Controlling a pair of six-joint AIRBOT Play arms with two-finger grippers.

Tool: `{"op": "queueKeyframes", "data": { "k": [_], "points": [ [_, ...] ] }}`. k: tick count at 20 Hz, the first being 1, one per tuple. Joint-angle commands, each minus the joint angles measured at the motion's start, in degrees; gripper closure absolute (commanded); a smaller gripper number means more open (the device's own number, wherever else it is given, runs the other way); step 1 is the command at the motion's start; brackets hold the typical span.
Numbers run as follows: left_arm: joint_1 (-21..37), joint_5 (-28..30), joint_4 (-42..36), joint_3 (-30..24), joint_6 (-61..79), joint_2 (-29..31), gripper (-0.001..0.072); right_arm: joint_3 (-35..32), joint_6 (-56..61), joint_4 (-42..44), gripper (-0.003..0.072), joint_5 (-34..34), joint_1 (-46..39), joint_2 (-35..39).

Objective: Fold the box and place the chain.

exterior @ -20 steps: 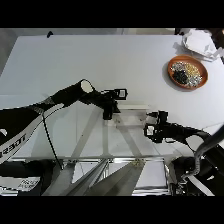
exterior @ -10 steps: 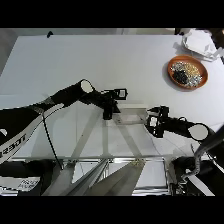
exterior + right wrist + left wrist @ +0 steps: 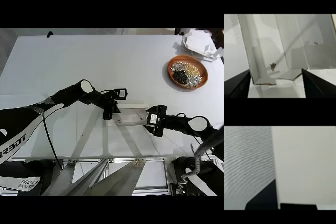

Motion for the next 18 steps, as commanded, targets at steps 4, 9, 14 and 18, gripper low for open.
{"op": "queueKeyframes", "data": {
  "k": [4, 9, 14, 18],
  "points": [
    [0.0, 0.0, 0.0, 0.0, 0.0, 0.0, 0.0698, 2.8, -4.0, 1.9, -0.002, 6.4, -4.4, -4.3],
    [0.0, 0.0, 0.0, 0.0, 0.0, 0.0, 0.0698, 3.0, -5.3, 1.9, -0.0019, 5.9, -4.4, -4.2],
    [0.0, 0.0, 0.0, 0.0, 0.0, 0.0, 0.0698, 3.7, -5.2, 1.7, -0.0018, 4.0, -4.4, -4.1],
    [0.0, 0.0, 0.0, 0.0, 0.0, 0.0, 0.0698, 3.7, -5.2, 1.7, -0.0017, 3.4, -4.4, -4.1]
  ]
}}
